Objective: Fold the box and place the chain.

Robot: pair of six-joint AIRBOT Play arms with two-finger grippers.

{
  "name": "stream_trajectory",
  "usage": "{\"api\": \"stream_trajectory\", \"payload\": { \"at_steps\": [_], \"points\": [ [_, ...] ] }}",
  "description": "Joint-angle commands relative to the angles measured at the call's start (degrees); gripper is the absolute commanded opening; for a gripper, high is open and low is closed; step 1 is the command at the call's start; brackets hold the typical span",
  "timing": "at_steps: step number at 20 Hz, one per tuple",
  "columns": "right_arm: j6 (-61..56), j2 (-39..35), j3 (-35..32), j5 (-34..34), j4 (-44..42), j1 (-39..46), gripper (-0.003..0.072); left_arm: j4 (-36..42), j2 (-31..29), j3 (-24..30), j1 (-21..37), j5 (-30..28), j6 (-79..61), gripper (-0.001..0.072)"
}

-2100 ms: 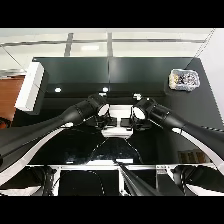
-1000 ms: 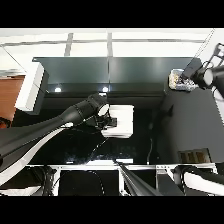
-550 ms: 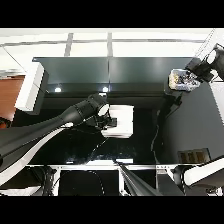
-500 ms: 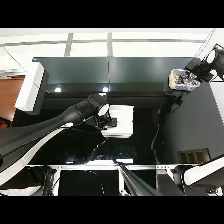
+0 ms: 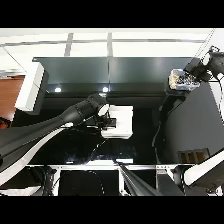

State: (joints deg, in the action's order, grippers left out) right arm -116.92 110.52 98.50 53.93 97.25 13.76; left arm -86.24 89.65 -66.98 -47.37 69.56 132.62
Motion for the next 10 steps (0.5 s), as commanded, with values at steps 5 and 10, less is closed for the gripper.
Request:
{"api": "stream_trajectory", "payload": {
  "at_steps": [5,10],
  "points": [
    [5.8,-0.9,4.0,10.6,-0.2,0.0,0.0011,0.0,0.0,0.0,0.0,0.1,0.0,0.0027],
    [17.1,-14.7,5.3,8.0,-4.8,0.0,0.0009,-0.1,0.0,0.0,0.0,0.0,0.0,0.0027]
  ]
}}
